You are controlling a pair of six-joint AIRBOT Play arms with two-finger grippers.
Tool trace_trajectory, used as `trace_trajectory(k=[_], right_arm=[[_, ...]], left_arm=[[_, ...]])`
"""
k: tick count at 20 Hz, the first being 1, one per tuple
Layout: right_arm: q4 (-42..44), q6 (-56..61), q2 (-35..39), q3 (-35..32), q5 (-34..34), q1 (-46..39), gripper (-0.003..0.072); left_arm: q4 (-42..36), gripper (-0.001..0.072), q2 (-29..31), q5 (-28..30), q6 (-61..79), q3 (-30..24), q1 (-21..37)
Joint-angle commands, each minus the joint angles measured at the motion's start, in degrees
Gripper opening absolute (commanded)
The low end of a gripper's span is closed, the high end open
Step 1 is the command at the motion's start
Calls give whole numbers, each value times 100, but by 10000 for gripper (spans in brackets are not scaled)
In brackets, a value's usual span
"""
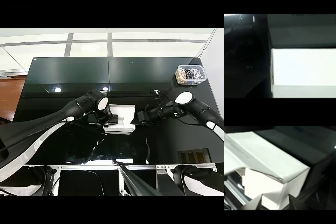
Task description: Fold the box and place the chain.
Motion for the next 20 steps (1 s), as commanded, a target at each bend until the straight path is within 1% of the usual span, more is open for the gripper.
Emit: trace_trajectory(k=[1, 4, 6, 7, 8, 10, 12, 15, 18, 20], right_arm=[[-203, 446, 0, 179, -199, 278, 365], [-1327, 1467, 0, 382, -424, 636, 364], [-1897, 1976, 0, 476, -542, 876, 363], [-2072, 2142, 0, 490, -621, 997, 324], [-2190, 2256, -4, 490, -688, 1099, 239], [-2555, 2756, -15, 490, -896, 1314, 240], [-3097, 3333, -24, 492, -1088, 1552, 241], [-3770, 4142, -144, 599, -960, 1921, 241], [-4430, 4953, -358, 940, -592, 2227, 241], [-4725, 5565, -459, 1147, -417, 2347, 241]], left_arm=[[0, 26, -2, 7, 0, 4, 2], [0, 26, -2, 9, 0, 4, 2], [0, 26, -2, 9, 0, 4, 2], [0, 26, -2, 9, 0, 4, 2], [0, 26, -2, 9, 0, 4, 2], [0, 26, -2, 9, 0, 4, 2], [0, 26, -2, 9, 0, 4, 2], [0, 26, -2, 9, 0, 4, 2], [0, 26, -2, 9, 0, 4, 2], [2, 26, -2, 15, 0, 4, 2]])
